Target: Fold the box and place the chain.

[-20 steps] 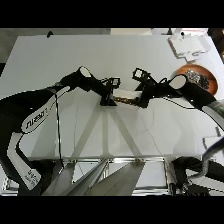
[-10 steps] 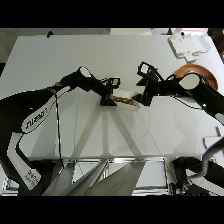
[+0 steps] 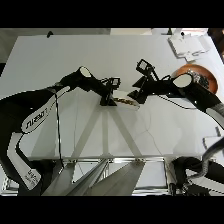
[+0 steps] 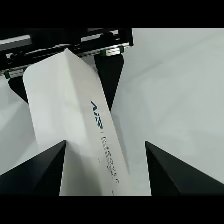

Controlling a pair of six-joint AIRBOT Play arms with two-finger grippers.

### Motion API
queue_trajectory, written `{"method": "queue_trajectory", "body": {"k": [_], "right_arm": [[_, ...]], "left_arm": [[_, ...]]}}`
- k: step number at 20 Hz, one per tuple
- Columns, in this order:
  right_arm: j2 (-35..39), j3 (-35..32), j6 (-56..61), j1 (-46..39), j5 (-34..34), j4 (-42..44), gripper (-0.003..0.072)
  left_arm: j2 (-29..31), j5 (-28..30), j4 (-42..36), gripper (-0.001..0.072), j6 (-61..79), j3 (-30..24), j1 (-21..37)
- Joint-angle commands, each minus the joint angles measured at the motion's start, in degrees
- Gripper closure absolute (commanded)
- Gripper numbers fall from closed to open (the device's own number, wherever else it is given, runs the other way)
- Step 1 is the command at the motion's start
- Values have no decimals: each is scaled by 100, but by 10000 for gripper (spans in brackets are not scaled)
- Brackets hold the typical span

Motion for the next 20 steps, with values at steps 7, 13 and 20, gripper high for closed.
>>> {"method": "queue_trajectory", "body": {"k": [7, 13, 20], "right_arm": [[-101, -4, -181, 4, -103, -402, 242], [-101, -7, -179, 7, -33, -439, 296], [-101, -116, -177, 184, -33, -437, 296]], "left_arm": [[4, 2, 2, 559, 0, 4, 2], [4, 2, 2, 559, 0, 4, 2], [4, 2, 2, 559, 0, 4, 2]]}}
